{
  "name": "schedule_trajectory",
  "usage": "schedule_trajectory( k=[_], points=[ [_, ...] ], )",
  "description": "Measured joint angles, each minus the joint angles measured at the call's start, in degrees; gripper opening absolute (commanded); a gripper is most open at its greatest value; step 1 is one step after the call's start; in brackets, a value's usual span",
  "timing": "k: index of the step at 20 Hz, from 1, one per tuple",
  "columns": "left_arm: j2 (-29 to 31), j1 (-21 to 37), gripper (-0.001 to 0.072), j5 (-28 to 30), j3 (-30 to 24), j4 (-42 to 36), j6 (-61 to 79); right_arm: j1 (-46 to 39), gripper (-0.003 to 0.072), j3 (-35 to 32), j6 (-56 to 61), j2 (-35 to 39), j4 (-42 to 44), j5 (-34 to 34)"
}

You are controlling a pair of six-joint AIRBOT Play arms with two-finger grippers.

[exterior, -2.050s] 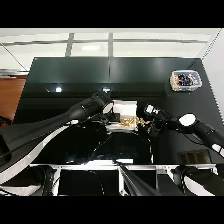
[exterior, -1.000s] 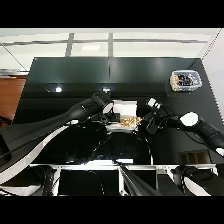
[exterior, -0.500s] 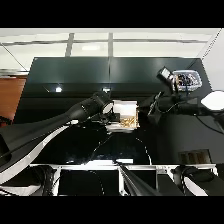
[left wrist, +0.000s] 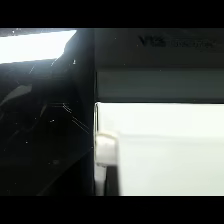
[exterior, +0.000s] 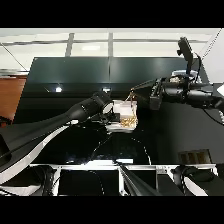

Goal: Fold the box and place the chain.

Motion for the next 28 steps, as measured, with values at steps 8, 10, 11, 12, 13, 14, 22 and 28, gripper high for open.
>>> schedule_trajectory(
  k=[8, 10, 11, 12, 13, 14, 22, 28],
  points=[
    [0.00, 0.00, 0.0032, -0.04, 0.00, -0.02, 0.00, 1.57, 0.0026, -8.28, 2.10, -5.66, -12.33, -2.19],
    [0.00, 0.00, 0.0032, -0.04, 0.00, 0.00, 0.00, 2.47, 0.0027, -9.44, 2.34, -7.02, -13.03, -3.43],
    [0.00, 0.00, 0.0032, -0.04, 0.00, -0.02, 0.00, 2.71, 0.0103, -9.70, 2.38, -7.41, -13.22, -3.69],
    [0.00, 0.00, 0.0032, -0.04, 0.00, -0.02, 0.00, 2.91, 0.0323, -9.81, 2.49, -7.65, -13.38, -3.93],
    [0.00, 0.00, 0.0032, -0.07, 0.00, -0.02, 0.00, 2.91, 0.0391, -9.75, 2.49, -7.89, -13.60, -3.91],
    [0.00, 0.00, 0.0032, -0.07, 0.00, -0.02, 0.00, 2.64, 0.0391, -9.46, 2.47, -8.02, -14.01, -3.45],
    [0.00, 0.00, 0.0032, -0.11, 0.00, 0.00, 0.00, -4.96, 0.0719, -6.62, 4.46, -7.50, -26.08, 10.08],
    [0.00, 0.00, 0.0032, -0.15, 0.00, -0.02, 0.00, -4.92, 0.0719, -16.76, -3.61, -7.41, -32.02, -3.21]
  ],
)
